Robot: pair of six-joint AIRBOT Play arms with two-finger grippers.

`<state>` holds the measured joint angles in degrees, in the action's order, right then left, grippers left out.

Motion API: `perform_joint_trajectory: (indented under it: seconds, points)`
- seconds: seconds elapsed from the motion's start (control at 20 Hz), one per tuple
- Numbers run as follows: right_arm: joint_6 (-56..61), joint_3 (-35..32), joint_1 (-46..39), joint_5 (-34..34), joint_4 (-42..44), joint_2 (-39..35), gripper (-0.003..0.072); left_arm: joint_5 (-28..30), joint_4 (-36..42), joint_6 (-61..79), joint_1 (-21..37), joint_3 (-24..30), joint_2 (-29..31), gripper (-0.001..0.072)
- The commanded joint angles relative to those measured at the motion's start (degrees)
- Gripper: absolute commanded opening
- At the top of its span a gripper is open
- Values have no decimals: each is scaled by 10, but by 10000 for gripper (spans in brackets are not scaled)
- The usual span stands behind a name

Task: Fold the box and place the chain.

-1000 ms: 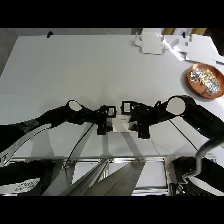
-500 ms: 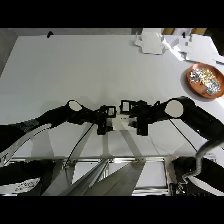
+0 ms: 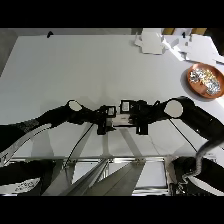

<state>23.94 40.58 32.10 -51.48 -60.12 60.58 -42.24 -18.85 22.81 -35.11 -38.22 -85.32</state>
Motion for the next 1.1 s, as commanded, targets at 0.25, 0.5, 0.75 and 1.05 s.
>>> perform_joint_trajectory:
  seconds: [0.25, 0.5, 0.75, 1.05]
  points:
    - [0, -35, 0, -5, 0, 0, 136, 0, 0, 1, 0, 0, 0, 108]
    - [0, -34, 0, -21, 39, -3, 457, 0, 0, 1, 0, 0, 0, 107]
    - [0, -34, 0, -18, 83, -7, 407, 0, 0, 1, 0, 0, 0, 108]
    - [16, -34, -1, 30, 74, -4, 12, 0, 0, 1, 0, 0, 0, 107]
